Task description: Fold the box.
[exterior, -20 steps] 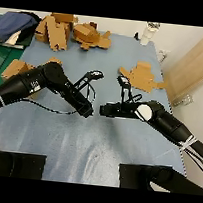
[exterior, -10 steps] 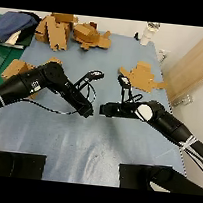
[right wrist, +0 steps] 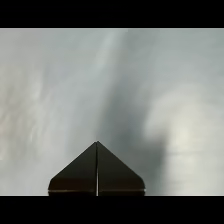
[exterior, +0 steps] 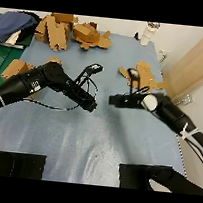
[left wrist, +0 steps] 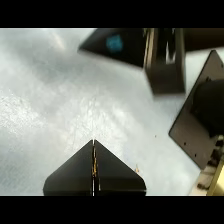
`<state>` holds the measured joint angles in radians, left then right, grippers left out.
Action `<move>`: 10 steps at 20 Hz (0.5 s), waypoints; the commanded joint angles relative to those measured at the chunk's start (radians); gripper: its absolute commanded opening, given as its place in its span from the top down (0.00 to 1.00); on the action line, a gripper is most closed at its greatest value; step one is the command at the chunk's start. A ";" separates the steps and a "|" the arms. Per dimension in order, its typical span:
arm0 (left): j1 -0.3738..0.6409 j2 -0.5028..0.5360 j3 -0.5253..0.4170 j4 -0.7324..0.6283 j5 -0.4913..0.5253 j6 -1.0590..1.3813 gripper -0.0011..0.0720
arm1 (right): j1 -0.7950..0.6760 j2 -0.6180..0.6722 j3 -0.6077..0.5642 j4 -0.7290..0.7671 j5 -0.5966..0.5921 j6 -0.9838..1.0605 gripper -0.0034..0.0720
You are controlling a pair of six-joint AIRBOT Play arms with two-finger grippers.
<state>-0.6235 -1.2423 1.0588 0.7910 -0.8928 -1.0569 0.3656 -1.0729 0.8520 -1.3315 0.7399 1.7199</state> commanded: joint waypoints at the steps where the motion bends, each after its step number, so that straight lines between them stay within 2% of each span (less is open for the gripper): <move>1: 0.002 0.000 0.000 -0.002 0.087 -0.140 0.97 | -0.330 -0.093 0.175 -0.035 0.110 -0.086 0.95; 2: 0.002 0.000 0.000 -0.003 0.122 -0.141 0.97 | -0.443 -0.132 0.236 0.002 0.127 -0.138 0.95; 3: 0.002 0.000 0.000 -0.002 0.161 -0.141 0.97 | -0.557 -0.180 0.299 0.054 0.153 -0.185 0.86; 5: 0.002 0.000 0.000 -0.003 0.230 -0.142 0.97 | -0.737 -0.273 0.393 0.111 0.166 -0.220 0.44; 6: 0.002 -0.001 0.000 -0.006 0.261 -0.166 0.97 | -0.810 -0.325 0.434 0.117 0.159 -0.241 0.32; 10: 0.002 -0.014 0.000 -0.005 0.291 -0.220 0.97 | -0.956 -0.564 0.605 0.127 0.157 -0.313 0.26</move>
